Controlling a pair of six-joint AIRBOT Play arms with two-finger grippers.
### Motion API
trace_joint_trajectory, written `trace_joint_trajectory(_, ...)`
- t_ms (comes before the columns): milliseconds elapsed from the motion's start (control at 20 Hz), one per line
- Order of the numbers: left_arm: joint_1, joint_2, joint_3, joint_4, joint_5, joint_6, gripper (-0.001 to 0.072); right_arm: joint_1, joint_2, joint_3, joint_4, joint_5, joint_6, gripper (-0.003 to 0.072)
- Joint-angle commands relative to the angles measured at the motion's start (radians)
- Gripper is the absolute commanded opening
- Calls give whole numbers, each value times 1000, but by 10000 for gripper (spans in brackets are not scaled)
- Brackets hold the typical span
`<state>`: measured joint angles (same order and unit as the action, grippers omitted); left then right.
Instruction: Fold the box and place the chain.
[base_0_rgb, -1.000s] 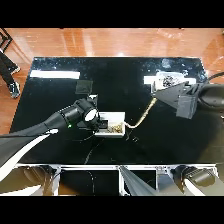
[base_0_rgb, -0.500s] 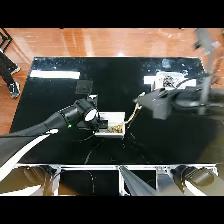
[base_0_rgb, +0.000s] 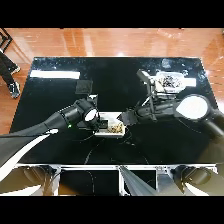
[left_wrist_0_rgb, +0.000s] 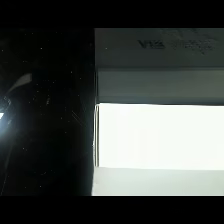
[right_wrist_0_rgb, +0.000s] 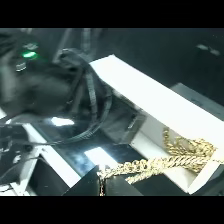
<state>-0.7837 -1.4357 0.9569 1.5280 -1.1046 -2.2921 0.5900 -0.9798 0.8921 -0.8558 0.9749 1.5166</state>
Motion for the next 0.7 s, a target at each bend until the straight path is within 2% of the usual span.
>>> trace_joint_trajectory(0,1,0,0,1,1,0,26,8,-86,-7,-3,-36,-6,20)
trace_joint_trajectory(100,1,0,0,1,3,0,26,8,-116,-7,-8,-35,-6,22)
trace_joint_trajectory(150,1,0,0,2,4,0,26,8,-121,-7,-11,-36,-6,183)
trace_joint_trajectory(200,1,0,0,2,5,0,26,0,-119,-6,-10,-30,-6,507)
trace_joint_trajectory(250,1,0,0,2,3,0,26,-19,-114,-5,-10,-6,-6,676)
trace_joint_trajectory(400,1,0,0,2,3,0,26,-153,-58,-4,-44,79,-6,675)
trace_joint_trajectory(500,1,0,0,2,4,0,25,-289,-16,-4,-126,103,-3,675)
trace_joint_trajectory(550,1,0,0,2,4,0,25,-346,-14,-4,-186,98,20,675)
trace_joint_trajectory(650,1,0,0,2,4,0,25,-420,-34,-11,-384,7,137,674)
